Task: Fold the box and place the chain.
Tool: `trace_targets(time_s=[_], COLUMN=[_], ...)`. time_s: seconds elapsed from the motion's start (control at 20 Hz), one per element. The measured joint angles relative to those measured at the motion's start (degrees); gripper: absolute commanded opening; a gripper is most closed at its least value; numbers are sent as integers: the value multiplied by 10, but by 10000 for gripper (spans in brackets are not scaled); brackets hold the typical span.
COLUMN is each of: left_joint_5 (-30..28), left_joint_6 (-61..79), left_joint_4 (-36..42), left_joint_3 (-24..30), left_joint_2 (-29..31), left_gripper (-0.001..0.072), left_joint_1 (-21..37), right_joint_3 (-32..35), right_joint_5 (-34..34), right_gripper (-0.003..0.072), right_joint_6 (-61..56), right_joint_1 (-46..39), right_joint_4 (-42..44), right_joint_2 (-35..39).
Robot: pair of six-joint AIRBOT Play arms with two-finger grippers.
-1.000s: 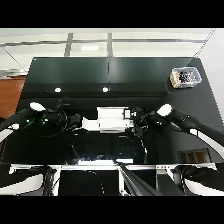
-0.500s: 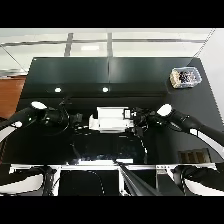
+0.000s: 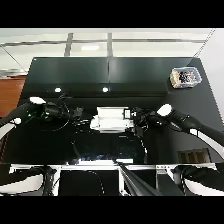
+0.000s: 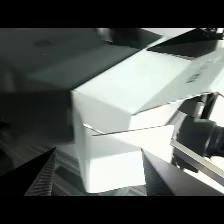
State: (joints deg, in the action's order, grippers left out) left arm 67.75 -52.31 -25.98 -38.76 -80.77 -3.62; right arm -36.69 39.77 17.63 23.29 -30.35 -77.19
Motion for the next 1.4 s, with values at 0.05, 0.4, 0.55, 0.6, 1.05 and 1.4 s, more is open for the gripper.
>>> trace_targets(time_s=[0.05,0.4,0.55,0.6,1.05,1.4], left_joint_5=[1,4,7,7,-12,-35], left_joint_6=[0,-42,-87,-104,-287,-339], left_joint_4=[1,-61,-113,-129,-256,-284], left_joint_3=[-2,-53,-87,-98,-168,-175], left_joint_2=[0,0,1,1,1,1], left_gripper=[598,555,555,555,549,492], left_joint_1=[-6,-71,-97,-107,-189,-214], right_joint_3=[0,0,0,0,0,0], right_joint_5=[0,0,0,0,0,0], right_gripper=[400,400,400,400,400,400], right_joint_6=[0,0,0,0,0,0], right_joint_1=[0,0,0,0,0,0], right_joint_4=[0,0,0,0,0,0], right_joint_2=[0,0,0,0,0,0])
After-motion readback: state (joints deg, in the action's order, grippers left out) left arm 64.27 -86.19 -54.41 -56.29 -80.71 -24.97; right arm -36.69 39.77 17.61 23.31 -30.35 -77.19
